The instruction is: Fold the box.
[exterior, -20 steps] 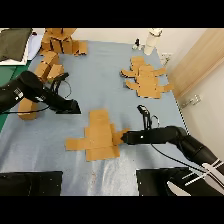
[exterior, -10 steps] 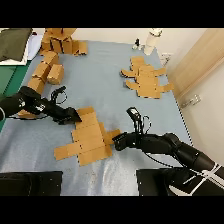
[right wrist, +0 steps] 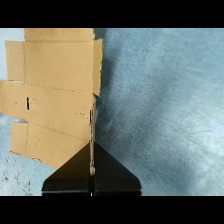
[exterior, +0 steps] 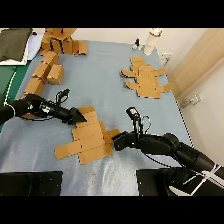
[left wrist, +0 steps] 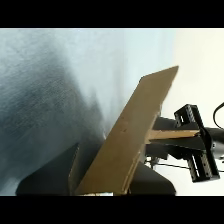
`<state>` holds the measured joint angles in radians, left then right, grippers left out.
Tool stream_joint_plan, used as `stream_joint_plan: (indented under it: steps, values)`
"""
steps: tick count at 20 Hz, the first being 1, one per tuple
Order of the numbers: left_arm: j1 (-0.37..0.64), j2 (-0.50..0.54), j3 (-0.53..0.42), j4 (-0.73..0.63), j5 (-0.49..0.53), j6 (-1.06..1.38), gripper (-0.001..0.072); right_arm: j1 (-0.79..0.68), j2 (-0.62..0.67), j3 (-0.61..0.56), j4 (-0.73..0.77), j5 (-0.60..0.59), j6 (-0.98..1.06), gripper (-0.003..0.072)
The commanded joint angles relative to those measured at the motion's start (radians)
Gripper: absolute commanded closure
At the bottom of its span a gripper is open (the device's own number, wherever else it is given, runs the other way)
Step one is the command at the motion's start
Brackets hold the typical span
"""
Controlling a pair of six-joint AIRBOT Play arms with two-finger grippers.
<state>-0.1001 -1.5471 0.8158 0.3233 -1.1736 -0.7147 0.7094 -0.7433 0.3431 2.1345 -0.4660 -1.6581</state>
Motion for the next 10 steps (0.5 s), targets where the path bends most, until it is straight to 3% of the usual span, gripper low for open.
stream_joint_plan:
  steps: [1,10]
  values:
    - [0.001,-0.011,0.0,-0.022,-0.034,0.064,0.0424,0.001,0.001,0.0,-0.004,0.002,0.001,0.0686]
    - [0.014,-0.011,0.0,0.037,-0.076,0.124,0.0425,0.001,0.001,0.0,-0.01,0.002,0.002,0.0686]
